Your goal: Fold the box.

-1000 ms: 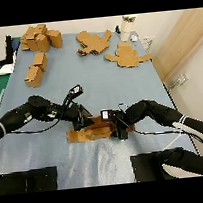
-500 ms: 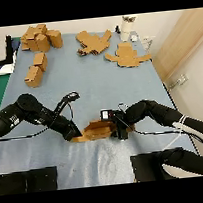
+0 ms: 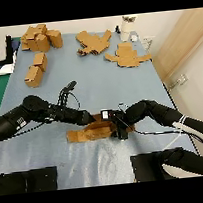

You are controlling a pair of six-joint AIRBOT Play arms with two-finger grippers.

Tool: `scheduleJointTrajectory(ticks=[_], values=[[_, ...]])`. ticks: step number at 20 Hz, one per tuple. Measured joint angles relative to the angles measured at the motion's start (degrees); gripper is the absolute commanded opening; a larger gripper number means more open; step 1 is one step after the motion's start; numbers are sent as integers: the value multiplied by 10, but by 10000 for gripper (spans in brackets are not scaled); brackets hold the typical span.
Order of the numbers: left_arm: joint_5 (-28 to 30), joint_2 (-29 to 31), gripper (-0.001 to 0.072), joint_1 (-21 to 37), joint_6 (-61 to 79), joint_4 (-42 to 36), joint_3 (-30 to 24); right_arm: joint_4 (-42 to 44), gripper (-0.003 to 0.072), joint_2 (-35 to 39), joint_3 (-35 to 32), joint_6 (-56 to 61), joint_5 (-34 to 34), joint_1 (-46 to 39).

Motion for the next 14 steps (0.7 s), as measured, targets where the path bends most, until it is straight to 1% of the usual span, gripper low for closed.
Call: scheduleJointTrajectory(ticks=[3,6,10,14], values=[[44,-34,12,-2,-6,-12,0,0,478,0,0,0,0,0],[68,-65,12,-3,-8,-16,0,0,478,0,0,0,0,0],[80,-104,12,-3,-10,-18,0,0,478,0,0,0,0,0],[90,-120,12,-3,-9,-19,3,-1,478,0,0,0,0,0]])
